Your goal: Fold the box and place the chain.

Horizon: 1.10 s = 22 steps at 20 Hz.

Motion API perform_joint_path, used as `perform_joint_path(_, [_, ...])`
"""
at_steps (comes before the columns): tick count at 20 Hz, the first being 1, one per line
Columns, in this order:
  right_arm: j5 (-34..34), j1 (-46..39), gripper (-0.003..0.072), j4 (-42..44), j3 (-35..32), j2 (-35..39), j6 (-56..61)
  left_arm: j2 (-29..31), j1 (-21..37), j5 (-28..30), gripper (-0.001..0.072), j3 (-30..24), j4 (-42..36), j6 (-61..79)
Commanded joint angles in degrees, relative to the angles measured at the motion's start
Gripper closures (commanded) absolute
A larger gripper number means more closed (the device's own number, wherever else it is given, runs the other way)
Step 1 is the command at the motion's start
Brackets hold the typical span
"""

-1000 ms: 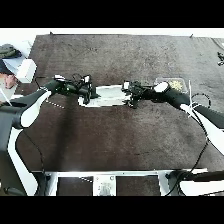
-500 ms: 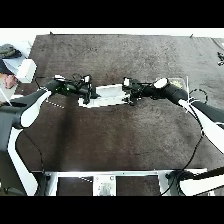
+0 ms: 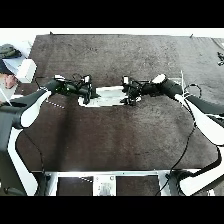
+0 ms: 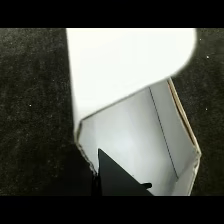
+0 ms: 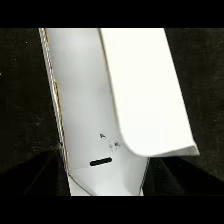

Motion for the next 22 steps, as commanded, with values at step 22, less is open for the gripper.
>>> perform_joint_path(22, [14.88,-2.25,0.0101,1.73,11.87,-11.85,3.48,0.00,-0.04,0.04,0.0696,0.04,-0.02,-0.02])
